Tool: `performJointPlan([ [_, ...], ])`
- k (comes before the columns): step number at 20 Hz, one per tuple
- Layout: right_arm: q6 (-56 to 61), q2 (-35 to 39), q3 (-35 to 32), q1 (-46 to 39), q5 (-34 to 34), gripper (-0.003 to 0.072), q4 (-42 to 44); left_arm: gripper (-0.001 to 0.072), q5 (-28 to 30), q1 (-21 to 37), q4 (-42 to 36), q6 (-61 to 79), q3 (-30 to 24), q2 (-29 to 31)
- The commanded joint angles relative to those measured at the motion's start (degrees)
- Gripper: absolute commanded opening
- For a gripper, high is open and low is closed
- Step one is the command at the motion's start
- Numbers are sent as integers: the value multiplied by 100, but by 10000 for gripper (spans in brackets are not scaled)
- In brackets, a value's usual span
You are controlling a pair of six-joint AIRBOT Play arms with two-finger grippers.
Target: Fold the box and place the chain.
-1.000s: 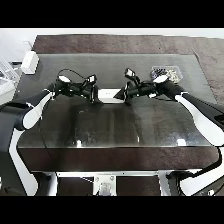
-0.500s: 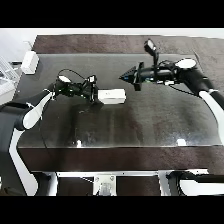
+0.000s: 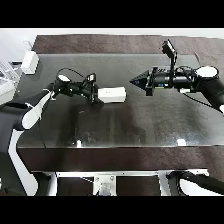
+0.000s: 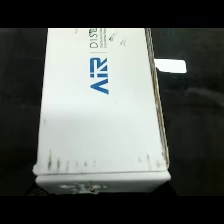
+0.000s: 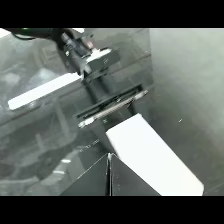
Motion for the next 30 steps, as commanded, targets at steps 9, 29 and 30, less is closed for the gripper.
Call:
performJointPlan([
  [9,511,411,-173,-26,-13,11,13,17,1606,1408,487,-2514,22,2013],
  [29,640,407,-269,-9,-28,12,254,19,4271,3412,1244,-4076,739,634],
  [30,640,407,-302,-9,-28,11,302,20,4256,3412,1241,-4107,927,511],
])
